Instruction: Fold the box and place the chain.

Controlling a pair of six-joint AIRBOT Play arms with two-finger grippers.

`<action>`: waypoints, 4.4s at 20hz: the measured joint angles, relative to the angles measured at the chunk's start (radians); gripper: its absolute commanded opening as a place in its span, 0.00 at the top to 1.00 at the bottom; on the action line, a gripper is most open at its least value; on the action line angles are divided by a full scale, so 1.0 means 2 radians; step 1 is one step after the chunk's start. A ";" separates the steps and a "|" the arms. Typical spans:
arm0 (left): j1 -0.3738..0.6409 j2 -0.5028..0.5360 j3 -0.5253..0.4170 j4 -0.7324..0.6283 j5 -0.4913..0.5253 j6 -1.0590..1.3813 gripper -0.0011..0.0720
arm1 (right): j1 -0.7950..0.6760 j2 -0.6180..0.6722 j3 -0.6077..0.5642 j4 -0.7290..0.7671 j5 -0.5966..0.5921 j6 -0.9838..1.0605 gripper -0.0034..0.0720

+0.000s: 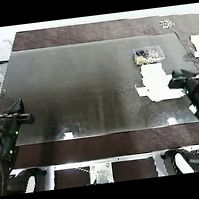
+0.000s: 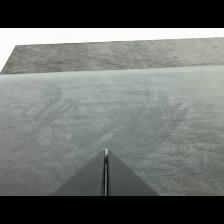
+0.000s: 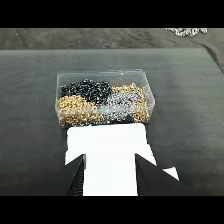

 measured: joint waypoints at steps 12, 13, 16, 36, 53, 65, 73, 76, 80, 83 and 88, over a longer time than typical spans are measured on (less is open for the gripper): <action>0.000 0.000 0.000 0.000 0.000 0.000 0.96 | -0.239 -0.374 0.385 -0.436 0.393 0.410 0.37; 0.000 0.000 0.000 0.000 0.000 0.000 0.96 | -0.252 -0.394 0.420 -0.463 0.417 0.429 0.37; 0.000 0.000 0.000 0.000 0.000 0.000 0.96 | -0.283 -0.454 0.519 -0.513 0.485 0.466 0.37; 0.000 0.000 0.000 0.000 0.000 0.000 0.96 | -0.298 -0.709 0.752 -0.488 0.732 0.432 0.47; 0.000 0.000 0.000 0.000 0.000 0.000 0.96 | -0.286 -0.747 0.737 -0.481 0.794 0.438 0.81; 0.000 0.000 0.000 0.000 0.000 0.000 0.96 | -0.240 -0.705 0.672 -0.413 0.840 0.414 0.95; 0.000 0.000 0.000 0.000 0.000 0.000 0.96 | -0.100 -0.615 0.509 -0.297 0.789 0.399 0.95; 0.000 0.000 0.000 0.000 0.000 0.000 0.96 | -0.029 -0.582 0.471 -0.247 0.722 0.395 0.95; 0.000 0.000 0.000 0.000 0.000 0.000 0.96 | 0.072 -0.555 0.449 -0.205 0.606 0.423 0.95; 0.000 0.000 0.000 0.000 0.000 0.000 0.96 | 0.140 -0.548 0.444 -0.191 0.516 0.441 0.95; 0.000 0.000 0.000 0.000 0.000 0.000 0.96 | 0.196 -0.559 0.447 -0.187 0.423 0.455 0.95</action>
